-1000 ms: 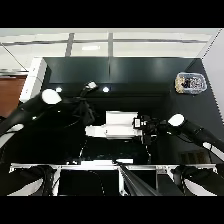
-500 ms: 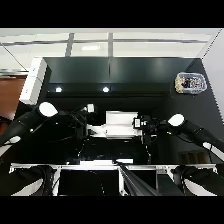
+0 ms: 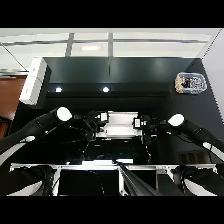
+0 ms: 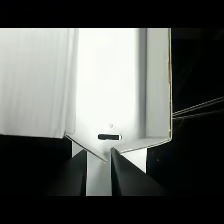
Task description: Fold the box and place the chain.
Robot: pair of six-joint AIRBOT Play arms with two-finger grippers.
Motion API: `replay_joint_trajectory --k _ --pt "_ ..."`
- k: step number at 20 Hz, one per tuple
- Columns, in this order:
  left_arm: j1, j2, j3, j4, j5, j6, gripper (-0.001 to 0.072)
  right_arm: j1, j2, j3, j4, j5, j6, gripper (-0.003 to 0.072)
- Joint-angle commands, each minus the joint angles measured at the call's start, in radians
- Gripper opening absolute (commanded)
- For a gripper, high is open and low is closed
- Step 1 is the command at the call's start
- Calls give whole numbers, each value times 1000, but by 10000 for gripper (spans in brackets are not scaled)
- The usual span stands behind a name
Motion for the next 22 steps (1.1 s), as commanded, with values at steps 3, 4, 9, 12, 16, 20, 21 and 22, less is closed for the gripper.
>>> replay_joint_trajectory --k 3,4,9,12,16,20,21,22 --pt "-20 -8 2 -100 22 3 171 0 -1 0 0 0 0 473" --pt "-24 -11 2 -130 23 3 170 0 -1 0 0 0 0 473" --pt "-50 -64 2 -234 24 7 171 0 -1 1 0 0 0 474" --pt "-53 -76 2 -230 26 7 158 1 -1 0 0 0 0 473" --pt "-53 -76 2 -223 29 26 394 0 -1 0 0 0 0 473" --pt "-53 -74 2 -201 34 23 466 0 -1 0 0 0 0 474" --pt "-53 -68 2 -200 34 21 391 0 -1 0 0 0 0 473" --pt "-49 -50 3 -180 31 13 65 1 -1 0 0 0 0 474"
